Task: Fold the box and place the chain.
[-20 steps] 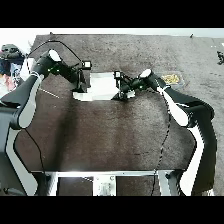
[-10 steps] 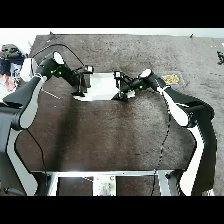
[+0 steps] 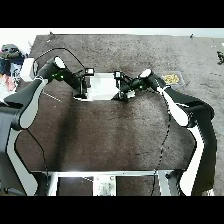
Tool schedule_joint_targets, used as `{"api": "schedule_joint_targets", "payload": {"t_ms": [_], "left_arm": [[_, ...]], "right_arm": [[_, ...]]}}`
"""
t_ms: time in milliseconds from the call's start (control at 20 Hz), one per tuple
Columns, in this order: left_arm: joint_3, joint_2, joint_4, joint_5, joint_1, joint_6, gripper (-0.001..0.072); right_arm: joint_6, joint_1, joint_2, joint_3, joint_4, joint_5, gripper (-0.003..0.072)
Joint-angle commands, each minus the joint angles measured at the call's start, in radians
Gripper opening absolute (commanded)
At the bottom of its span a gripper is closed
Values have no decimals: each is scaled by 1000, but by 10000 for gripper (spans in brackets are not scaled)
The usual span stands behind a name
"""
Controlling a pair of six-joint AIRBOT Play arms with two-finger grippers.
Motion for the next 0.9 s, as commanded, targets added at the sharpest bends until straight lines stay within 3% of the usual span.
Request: {"api": "schedule_joint_targets", "payload": {"t_ms": [0,850], "left_arm": [[-2,1,-65,7,-1,4,645],[-43,0,-72,12,-1,0,642]], "right_arm": [[0,0,0,1,0,0,443],[0,0,0,1,0,0,443]]}}
